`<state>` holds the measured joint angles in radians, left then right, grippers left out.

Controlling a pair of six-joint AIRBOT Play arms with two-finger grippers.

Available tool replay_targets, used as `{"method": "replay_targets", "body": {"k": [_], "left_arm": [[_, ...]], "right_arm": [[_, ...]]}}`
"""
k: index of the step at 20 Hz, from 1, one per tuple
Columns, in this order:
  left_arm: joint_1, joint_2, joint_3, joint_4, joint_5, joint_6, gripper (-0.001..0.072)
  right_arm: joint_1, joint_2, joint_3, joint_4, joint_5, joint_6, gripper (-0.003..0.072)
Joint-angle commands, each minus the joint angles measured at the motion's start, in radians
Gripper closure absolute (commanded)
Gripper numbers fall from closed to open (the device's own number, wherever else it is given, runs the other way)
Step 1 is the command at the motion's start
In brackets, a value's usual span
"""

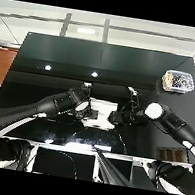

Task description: Fold the box and place the chain.

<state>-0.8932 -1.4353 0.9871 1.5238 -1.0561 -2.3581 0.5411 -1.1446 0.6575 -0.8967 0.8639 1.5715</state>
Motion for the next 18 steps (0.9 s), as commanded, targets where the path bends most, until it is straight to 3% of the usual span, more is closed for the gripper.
{"method": "replay_targets", "body": {"k": [1,4,6,11,18], "left_arm": [[0.0,0.001,0.001,0.0,0.0,0.001,0.0679],[0.0,0.001,0.001,0.0,0.0,0.001,0.0679],[0.0,0.001,0.001,0.0,0.0,0.001,0.0679],[0.0,0.001,0.001,0.001,0.0,0.001,0.0679],[0.0,0.001,0.001,0.001,0.0,0.001,0.0679]], "right_arm": [[0.074,-0.055,0.073,-0.196,0.006,0.228,0.0199],[0.132,-0.101,0.152,-0.315,0.057,0.384,0.02],[0.165,-0.115,0.19,-0.382,0.112,0.473,0.0334],[0.174,-0.125,0.2,-0.398,0.171,0.6,0.0341],[0.245,-0.196,0.236,-0.425,0.222,0.615,0.0342]]}}
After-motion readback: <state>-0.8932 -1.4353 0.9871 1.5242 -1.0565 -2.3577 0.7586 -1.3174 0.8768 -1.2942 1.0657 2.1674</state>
